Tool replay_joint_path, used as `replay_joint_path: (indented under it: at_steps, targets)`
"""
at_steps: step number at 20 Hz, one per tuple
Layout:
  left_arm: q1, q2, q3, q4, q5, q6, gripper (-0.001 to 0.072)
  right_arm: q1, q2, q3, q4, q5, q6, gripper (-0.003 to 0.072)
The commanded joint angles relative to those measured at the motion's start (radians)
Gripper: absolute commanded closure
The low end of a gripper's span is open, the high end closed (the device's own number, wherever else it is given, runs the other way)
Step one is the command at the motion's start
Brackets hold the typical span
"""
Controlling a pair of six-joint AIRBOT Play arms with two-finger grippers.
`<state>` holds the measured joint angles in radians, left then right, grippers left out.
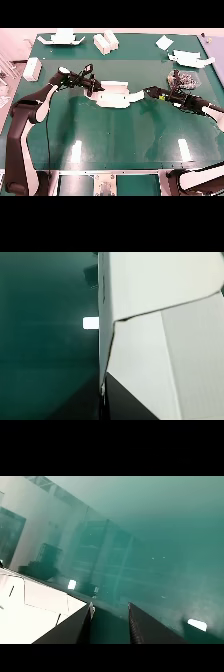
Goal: Fold the box and place the chain.
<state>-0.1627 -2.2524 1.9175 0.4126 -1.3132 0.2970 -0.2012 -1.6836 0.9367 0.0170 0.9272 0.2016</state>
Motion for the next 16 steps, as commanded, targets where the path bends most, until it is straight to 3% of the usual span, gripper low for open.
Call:
replay_joint_path:
  at_steps: [1, 12, 16]
  targets:
    - [-0.005, -0.001, -0.001, 0.016, -0.003, -0.008, 0.0689, -0.001, 0.0, 0.001, -0.002, -0.002, -0.005, 0.039]
    - [-0.005, -0.001, -0.001, 0.034, -0.012, -0.008, 0.0684, -0.003, 0.001, 0.003, 0.026, 0.0, -0.031, 0.0376]
    - [-0.005, -0.001, -0.001, 0.025, -0.011, -0.008, 0.0684, -0.013, 0.005, 0.05, 0.027, 0.174, -0.082, 0.037]
